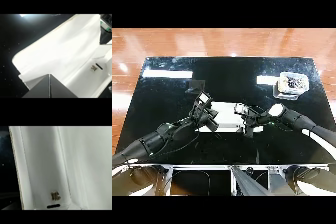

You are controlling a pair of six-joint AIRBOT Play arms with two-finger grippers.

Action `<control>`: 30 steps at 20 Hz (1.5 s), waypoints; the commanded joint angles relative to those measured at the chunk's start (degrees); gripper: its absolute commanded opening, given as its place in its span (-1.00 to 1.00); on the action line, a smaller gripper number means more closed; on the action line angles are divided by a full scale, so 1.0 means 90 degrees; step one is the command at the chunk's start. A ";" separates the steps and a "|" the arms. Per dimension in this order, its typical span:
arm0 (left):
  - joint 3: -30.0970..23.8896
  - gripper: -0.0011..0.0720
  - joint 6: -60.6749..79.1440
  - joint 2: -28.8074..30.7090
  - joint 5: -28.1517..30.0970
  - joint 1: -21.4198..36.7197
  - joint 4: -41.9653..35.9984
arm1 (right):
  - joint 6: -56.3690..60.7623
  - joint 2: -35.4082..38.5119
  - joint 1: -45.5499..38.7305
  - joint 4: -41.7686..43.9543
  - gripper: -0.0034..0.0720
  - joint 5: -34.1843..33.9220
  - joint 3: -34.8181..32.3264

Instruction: Fold the box and place the chain.

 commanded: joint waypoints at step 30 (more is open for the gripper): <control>0.0617 -0.92 -0.0289 0.0867 0.3922 0.1209 0.1207 | 0.0005 -0.0005 0.0010 -0.0083 0.53 0.0029 -0.0002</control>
